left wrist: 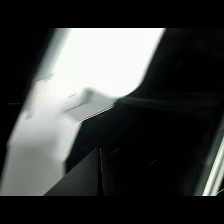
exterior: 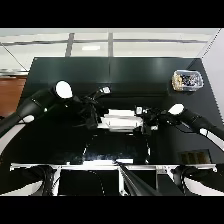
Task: Fold the box and place the chain.
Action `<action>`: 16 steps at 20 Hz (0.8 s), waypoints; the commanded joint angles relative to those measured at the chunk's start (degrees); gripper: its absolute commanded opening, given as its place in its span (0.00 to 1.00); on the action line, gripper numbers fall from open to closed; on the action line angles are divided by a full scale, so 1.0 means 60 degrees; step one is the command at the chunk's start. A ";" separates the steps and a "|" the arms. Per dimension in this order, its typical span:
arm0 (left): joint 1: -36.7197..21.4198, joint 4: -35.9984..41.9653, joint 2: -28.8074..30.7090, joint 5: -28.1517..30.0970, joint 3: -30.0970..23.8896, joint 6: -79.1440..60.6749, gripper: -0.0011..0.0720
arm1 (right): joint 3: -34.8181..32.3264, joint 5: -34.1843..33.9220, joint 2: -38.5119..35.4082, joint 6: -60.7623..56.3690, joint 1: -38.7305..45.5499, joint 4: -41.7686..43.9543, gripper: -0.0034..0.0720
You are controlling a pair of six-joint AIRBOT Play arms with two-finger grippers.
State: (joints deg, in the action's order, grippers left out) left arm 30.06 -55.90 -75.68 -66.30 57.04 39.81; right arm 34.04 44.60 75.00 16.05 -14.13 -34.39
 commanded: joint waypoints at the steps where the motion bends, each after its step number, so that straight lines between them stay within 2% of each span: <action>1: 0.0608 0.1497 0.0091 0.1923 -0.0648 0.0831 0.05 | 0.0000 0.0047 -0.0004 0.0004 -0.0007 -0.0022 0.30; 3: 0.0499 0.2397 0.0091 0.3785 -0.0750 0.0823 0.05 | 0.0000 0.0040 -0.0004 0.0004 -0.0007 -0.0022 0.30; 5: 0.0270 0.2914 0.0029 0.6153 -0.0750 0.0834 0.05 | 0.0000 0.0033 -0.0004 0.0004 -0.0007 -0.0022 0.30; 6: 0.0182 0.3126 -0.0109 0.7074 -0.0747 0.0838 0.05 | 0.0000 0.0036 -0.0004 0.0004 -0.0007 -0.0022 0.30; 7: 0.0146 0.3144 -0.0324 0.7566 -0.0729 0.0816 0.05 | 0.0000 0.0036 -0.0004 0.0004 -0.0007 -0.0022 0.30; 9: 0.0135 0.2932 -0.0841 0.7125 -0.0648 0.0346 0.05 | 0.0000 0.0036 -0.0004 0.0004 -0.0007 -0.0022 0.30; 13: 0.0189 0.2881 -0.1730 0.5278 -0.0637 -0.0430 0.05 | 0.0000 0.0033 -0.0004 0.0004 -0.0007 -0.0022 0.30; 16: 0.0182 0.2787 -0.1847 0.5104 -0.0627 -0.0433 0.05 | 0.0000 0.0033 -0.0004 0.0004 -0.0007 -0.0022 0.30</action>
State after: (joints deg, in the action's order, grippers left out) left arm 31.18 -38.92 -85.25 -33.10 53.19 38.54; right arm 34.06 44.82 75.00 16.10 -14.13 -34.57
